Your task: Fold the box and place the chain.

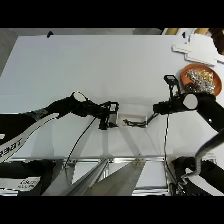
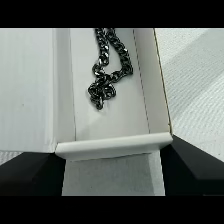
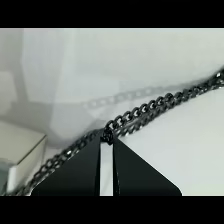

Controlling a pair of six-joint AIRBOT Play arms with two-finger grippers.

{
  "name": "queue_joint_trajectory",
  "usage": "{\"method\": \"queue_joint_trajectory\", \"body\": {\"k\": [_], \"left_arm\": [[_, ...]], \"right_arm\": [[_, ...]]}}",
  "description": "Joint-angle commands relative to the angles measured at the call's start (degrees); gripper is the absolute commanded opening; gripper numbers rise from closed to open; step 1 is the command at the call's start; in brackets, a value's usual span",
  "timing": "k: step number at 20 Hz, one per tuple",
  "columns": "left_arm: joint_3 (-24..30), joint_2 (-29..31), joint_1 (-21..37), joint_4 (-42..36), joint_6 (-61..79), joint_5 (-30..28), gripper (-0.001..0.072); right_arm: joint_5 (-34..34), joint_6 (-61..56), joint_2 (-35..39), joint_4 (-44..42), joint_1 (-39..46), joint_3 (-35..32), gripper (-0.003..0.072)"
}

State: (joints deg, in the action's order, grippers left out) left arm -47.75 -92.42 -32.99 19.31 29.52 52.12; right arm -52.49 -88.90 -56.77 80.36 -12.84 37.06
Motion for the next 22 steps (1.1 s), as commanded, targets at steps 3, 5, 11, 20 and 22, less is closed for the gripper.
{"method": "queue_joint_trajectory", "body": {"k": [3, 5, 11, 20, 22], "left_arm": [[0.0, 0.0, 0.0, 0.0, 0.0, 0.0, 0.0207], [0.0, 0.0, 0.0, 0.0, 0.0, 0.0, 0.0207], [0.0, 0.0, 0.0, 0.0, 0.0, 0.0, 0.0207], [0.0, 0.0, 0.0, 0.0, 0.0, 0.0, 0.0207], [0.0, 0.0, 0.0, 0.0, 0.0, 0.0, 0.0207]], "right_arm": [[-7.0, 3.5, 15.5, -3.0, -6.8, 0.1, 0.0015], [-6.2, 3.4, 19.7, -5.2, -11.3, 0.1, 0.0015], [1.5, 0.3, 22.4, -7.7, -23.1, 0.1, 0.0015], [11.8, -2.6, 14.9, -8.6, -29.4, 0.1, 0.0015], [11.9, -2.6, 10.7, -8.6, -29.4, 0.1, 0.0016]]}}
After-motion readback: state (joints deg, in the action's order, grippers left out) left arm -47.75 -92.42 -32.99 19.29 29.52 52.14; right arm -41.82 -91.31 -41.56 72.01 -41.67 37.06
